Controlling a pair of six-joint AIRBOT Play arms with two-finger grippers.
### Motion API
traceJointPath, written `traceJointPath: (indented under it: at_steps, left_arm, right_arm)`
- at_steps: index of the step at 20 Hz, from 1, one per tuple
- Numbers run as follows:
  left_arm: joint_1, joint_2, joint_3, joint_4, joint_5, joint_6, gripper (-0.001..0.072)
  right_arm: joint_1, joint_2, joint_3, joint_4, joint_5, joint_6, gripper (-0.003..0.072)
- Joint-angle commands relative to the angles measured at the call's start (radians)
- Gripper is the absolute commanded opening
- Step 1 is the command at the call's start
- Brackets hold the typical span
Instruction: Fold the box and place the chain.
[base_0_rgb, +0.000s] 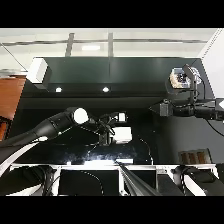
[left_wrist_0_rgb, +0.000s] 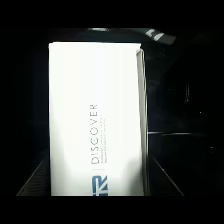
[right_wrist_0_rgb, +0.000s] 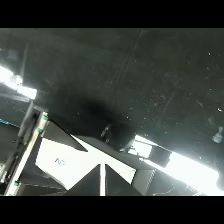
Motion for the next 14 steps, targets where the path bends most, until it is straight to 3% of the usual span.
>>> traceJointPath:
  at_steps: [1, 3, 7, 8, 9, 10, 14]
  left_arm:
    - [-0.017, -0.031, 0.0, 0.008, 0.07, -0.001, 0.0711]
    - [-0.029, -0.051, -0.002, 0.008, 0.104, 0.0, 0.0711]
    - [-0.031, -0.072, -0.002, 0.022, 0.079, -0.002, 0.0696]
    - [-0.031, -0.069, 0.001, 0.058, 0.051, -0.022, 0.0578]
    - [-0.024, -0.064, 0.011, 0.127, 0.014, -0.074, 0.0339]
    - [-0.003, -0.055, 0.023, 0.194, -0.025, -0.161, 0.029]
    - [0.211, 0.04, 0.032, 0.366, -0.145, -0.346, 0.0295]
  right_arm:
    - [0.0, 0.001, 0.001, 0.0, -0.004, 0.0, 0.0042]
    - [0.0, 0.001, 0.001, 0.0, -0.01, 0.0, 0.0042]
    - [0.0, 0.001, 0.001, 0.0, -0.049, 0.0, 0.0042]
    - [0.0, 0.001, 0.001, 0.0, -0.058, 0.0, 0.0042]
    - [0.0, 0.001, 0.001, 0.0, -0.065, 0.0, 0.0042]
    - [0.0, 0.001, 0.001, 0.0, -0.067, 0.0, 0.0042]
    - [0.0, 0.001, 0.001, 0.0, -0.067, 0.0, 0.0042]
